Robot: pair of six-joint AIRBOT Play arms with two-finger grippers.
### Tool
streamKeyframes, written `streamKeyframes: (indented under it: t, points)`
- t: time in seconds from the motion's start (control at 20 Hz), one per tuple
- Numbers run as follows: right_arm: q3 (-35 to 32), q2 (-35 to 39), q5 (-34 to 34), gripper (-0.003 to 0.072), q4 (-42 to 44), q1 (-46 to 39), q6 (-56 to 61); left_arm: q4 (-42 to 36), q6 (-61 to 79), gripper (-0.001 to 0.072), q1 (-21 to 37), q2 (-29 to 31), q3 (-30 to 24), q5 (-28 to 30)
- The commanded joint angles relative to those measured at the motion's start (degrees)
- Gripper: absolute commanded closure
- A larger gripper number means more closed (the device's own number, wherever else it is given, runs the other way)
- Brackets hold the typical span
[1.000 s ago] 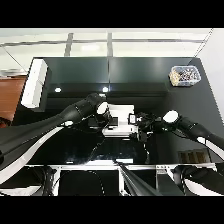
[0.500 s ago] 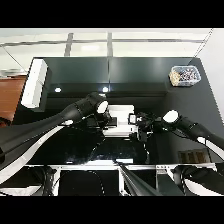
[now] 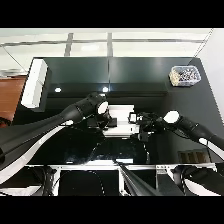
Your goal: Fold the box and place the chain.
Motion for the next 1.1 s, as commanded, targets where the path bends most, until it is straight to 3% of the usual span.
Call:
streamKeyframes:
  t: [0.0,0.35,0.45,0.65,0.7,0.85,0.9,1.05]
  points:
    - [0.31,4.04,3.45,-0.0016,-10.36,0.04,8.79,2.25,0.7,0.0683,0.0,0.17,0.02,-1.42]
    - [0.31,5.4,2.99,-0.0014,-10.08,0.33,9.2,2.21,1.29,0.0681,0.0,0.15,0.02,-1.29]
    - [0.28,5.4,3.02,0.0076,-7.87,0.35,5.22,2.25,1.29,0.0681,0.0,0.13,0.02,-1.4]
    - [0.31,5.4,1.68,0.0078,-4.28,0.35,1.64,2.25,1.29,0.0681,0.0,0.13,0.0,-1.36]
    - [0.31,5.4,1.95,0.0211,-4.26,0.37,1.68,2.25,1.29,0.0681,0.0,0.13,0.0,-1.36]
    - [0.2,5.4,2.14,0.032,-4.11,1.25,1.68,2.25,1.29,0.0681,0.0,0.13,0.0,-1.38]
    - [0.17,5.38,2.19,0.0444,-3.98,1.79,1.75,2.25,1.29,0.0681,0.0,0.13,0.0,-1.38]
    - [0.17,5.29,1.51,0.0445,0.0,2.86,2.21,2.25,1.29,0.0681,0.0,0.13,0.0,-1.36]
